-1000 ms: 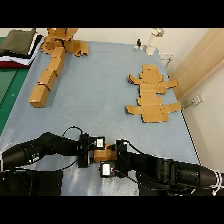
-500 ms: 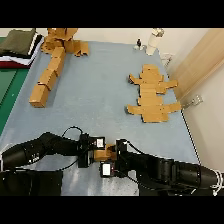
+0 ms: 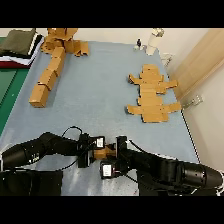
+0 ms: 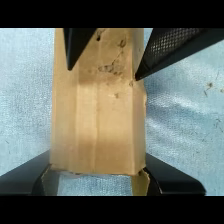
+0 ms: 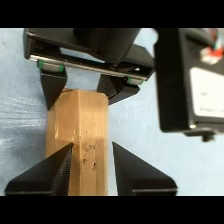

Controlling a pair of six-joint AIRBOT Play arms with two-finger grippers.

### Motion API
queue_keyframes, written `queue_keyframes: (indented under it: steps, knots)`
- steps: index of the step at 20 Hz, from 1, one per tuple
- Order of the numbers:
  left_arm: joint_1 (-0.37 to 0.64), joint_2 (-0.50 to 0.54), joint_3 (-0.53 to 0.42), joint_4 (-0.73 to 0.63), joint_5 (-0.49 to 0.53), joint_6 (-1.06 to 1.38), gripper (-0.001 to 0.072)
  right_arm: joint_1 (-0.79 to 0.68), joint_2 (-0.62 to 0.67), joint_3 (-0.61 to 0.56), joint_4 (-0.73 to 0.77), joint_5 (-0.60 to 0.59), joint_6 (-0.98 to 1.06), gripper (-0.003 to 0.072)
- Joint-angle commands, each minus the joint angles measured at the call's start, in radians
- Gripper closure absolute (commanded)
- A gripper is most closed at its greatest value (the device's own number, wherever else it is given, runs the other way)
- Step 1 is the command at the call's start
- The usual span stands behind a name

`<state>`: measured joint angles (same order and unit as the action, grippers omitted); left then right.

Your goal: Fold the box.

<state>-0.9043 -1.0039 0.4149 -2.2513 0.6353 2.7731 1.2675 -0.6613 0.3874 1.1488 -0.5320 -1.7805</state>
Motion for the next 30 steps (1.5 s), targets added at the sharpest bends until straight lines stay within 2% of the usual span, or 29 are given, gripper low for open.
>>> queue_keyframes:
  steps: [1,6,11,13,22,25,27,30]
  knots:
    - [0.000,0.000,0.000,0.000,0.001,0.002,0.0234,0.000,0.002,0.002,-0.036,0.001,0.001,0.0319]
    - [0.000,0.000,0.000,0.000,0.001,0.002,0.0233,0.000,0.002,0.010,-0.034,0.001,0.001,0.0323]
    - [0.000,0.000,0.000,0.000,0.001,0.002,0.0234,0.000,-0.005,0.010,-0.033,-0.001,0.002,0.0400]
    - [0.000,0.000,0.000,0.000,0.000,0.002,0.0233,0.000,-0.023,0.010,-0.019,0.000,0.002,0.0400]
    - [0.000,0.000,0.000,0.000,0.001,0.002,0.0234,0.000,-0.047,0.011,0.083,0.002,0.001,0.0399]
    - [0.000,0.000,0.000,0.000,0.001,0.002,0.0234,0.000,-0.022,0.011,0.208,-0.003,0.001,0.0388]
    - [0.000,0.000,0.000,0.000,0.001,0.002,0.0234,0.000,0.002,0.013,0.234,-0.029,0.002,0.0387]
    - [0.000,0.000,0.000,0.000,0.001,0.002,0.0234,0.000,0.068,0.042,0.233,-0.131,0.066,0.0385]
